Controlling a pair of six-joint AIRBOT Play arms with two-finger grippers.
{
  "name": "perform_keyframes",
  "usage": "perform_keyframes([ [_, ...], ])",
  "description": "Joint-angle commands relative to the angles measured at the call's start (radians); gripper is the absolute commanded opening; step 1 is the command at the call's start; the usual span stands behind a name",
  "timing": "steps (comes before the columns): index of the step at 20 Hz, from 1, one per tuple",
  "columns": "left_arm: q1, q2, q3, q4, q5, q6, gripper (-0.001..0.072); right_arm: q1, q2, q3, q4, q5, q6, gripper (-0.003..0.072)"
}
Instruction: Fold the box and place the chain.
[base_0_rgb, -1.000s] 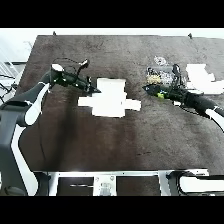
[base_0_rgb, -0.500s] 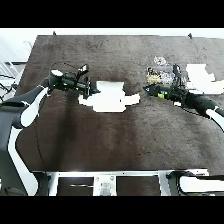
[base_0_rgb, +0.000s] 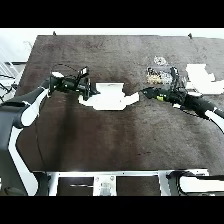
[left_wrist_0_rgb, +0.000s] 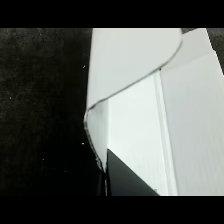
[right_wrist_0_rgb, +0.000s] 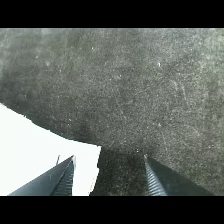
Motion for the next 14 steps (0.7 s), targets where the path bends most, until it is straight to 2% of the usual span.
perform_keyframes([
  [1, 0.001, -0.01, 0.002, 0.008, -0.001, 0.003, 0.0019, 0.002, 0.0, -0.001, 0.001, 0.001, -0.036, 0.0526],
  [4, 0.001, -0.01, 0.002, 0.014, 0.0, 0.002, 0.002, 0.002, 0.003, -0.001, 0.003, 0.011, -0.135, 0.0578],
  [7, 0.001, -0.01, 0.002, 0.014, 0.0, -0.004, 0.002, 0.002, 0.043, -0.001, 0.011, 0.162, -0.27, 0.0579],
  [9, 0.001, -0.01, 0.002, 0.008, 0.001, -0.004, 0.002, 0.004, 0.09, -0.001, 0.01, 0.215, -0.327, 0.058],
  [10, 0.001, -0.01, 0.002, 0.008, 0.0, -0.004, 0.002, 0.011, 0.106, -0.001, 0.009, 0.227, -0.36, 0.0611],
  [11, 0.001, -0.01, 0.002, 0.008, 0.001, -0.004, 0.002, 0.028, 0.115, -0.002, -0.016, 0.225, -0.384, 0.065],
  [14, 0.001, -0.01, 0.002, 0.008, 0.001, -0.004, 0.002, 0.11, 0.113, -0.001, -0.148, 0.221, -0.457, 0.0649],
])
